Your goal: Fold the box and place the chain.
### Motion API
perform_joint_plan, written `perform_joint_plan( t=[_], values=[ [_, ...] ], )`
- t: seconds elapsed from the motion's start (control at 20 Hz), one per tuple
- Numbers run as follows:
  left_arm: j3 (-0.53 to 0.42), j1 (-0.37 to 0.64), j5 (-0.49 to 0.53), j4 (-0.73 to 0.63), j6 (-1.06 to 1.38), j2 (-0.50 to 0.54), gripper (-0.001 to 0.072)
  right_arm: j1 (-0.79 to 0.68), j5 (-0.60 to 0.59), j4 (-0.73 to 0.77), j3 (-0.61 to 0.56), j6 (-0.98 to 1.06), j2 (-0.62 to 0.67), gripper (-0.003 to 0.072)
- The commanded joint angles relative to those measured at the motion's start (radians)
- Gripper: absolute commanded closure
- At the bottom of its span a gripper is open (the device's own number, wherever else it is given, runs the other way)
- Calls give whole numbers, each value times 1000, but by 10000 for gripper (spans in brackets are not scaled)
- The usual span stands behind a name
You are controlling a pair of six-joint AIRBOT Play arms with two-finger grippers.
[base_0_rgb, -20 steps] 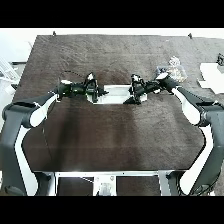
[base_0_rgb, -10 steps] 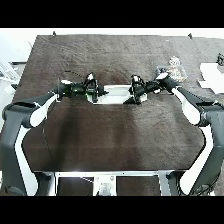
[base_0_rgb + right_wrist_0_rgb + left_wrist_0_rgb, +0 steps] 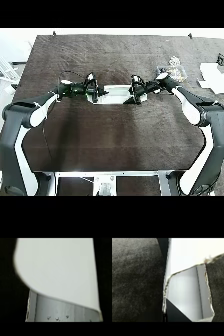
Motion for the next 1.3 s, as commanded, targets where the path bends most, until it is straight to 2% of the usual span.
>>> perform_joint_plan(
  t=[0.0,0.9,0.95,1.0,1.25],
  values=[
    [1,1,0,0,0,1,688,1,2,1,0,0,0,102],
    [1,1,0,-8,-1,1,686,1,2,3,0,0,0,102],
    [1,1,0,-11,-1,1,567,1,2,3,0,0,0,102],
    [1,1,3,-18,-3,1,346,1,2,3,0,0,0,103],
    [1,1,7,-24,-5,1,347,1,2,3,0,0,0,102]
  ],
)
